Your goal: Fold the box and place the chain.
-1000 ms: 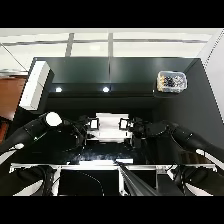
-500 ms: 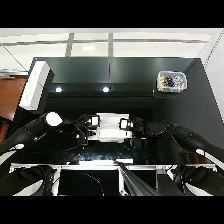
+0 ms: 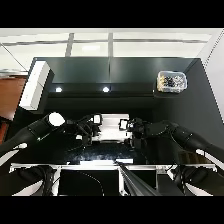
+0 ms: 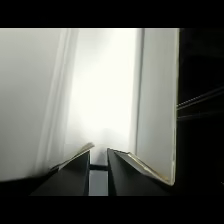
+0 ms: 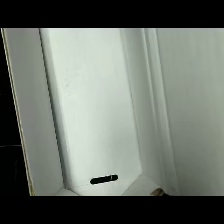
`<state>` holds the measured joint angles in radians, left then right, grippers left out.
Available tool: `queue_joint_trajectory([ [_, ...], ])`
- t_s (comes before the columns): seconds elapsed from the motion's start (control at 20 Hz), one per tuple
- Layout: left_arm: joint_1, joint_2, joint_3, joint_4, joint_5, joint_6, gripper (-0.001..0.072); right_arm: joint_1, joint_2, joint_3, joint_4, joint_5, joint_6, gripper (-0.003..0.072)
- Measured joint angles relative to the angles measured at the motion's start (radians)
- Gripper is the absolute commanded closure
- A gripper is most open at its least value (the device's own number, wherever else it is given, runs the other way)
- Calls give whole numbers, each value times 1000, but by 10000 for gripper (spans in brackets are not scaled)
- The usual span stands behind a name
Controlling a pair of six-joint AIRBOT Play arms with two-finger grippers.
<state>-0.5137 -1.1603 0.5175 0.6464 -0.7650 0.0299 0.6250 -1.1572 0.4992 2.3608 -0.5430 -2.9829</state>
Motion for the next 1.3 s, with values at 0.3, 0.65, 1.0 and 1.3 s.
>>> queue_joint_trajectory([
  [0.3,-34,-14,-4,-19,23,-1,512,0,0,0,1,5,1,141],
  [0.65,-40,-18,-7,-16,32,-3,428,1,0,0,3,3,2,141],
  [1.0,-32,-9,-1,22,21,-12,681,0,0,0,3,8,3,141],
  [1.3,105,124,15,203,2,-311,679,0,0,0,3,8,14,141],
])
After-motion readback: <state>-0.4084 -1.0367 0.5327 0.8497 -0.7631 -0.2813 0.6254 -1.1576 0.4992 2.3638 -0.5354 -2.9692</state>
